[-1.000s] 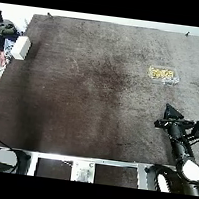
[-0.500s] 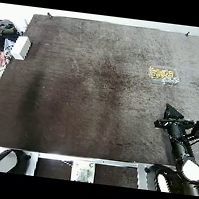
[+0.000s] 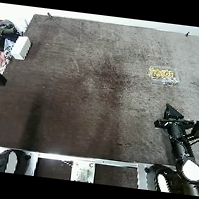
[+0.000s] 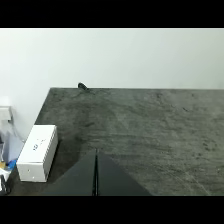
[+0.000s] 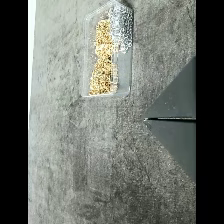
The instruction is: Fold the box and place the chain.
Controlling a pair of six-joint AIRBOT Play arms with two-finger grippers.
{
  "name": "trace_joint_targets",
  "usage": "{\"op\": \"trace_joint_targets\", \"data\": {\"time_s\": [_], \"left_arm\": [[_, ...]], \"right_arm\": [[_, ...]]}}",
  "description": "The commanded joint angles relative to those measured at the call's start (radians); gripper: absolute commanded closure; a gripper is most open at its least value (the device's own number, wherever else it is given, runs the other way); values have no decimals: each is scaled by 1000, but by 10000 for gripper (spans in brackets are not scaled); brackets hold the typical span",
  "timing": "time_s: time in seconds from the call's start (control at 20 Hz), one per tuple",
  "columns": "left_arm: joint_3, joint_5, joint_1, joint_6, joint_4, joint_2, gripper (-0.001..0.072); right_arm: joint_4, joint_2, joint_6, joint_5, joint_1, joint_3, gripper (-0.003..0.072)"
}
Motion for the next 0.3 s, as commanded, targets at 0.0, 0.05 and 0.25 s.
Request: {"op": "trace_joint_targets", "data": {"time_s": [0.0,0.05,0.25], "left_arm": [[-57,78,-47,-48,-17,80,705],[-58,103,-100,-48,-17,80,704],[-58,267,-273,-29,-13,80,703]], "right_arm": [[0,0,0,0,0,0,672],[0,0,0,0,0,0,672],[0,0,0,0,0,0,672]]}}
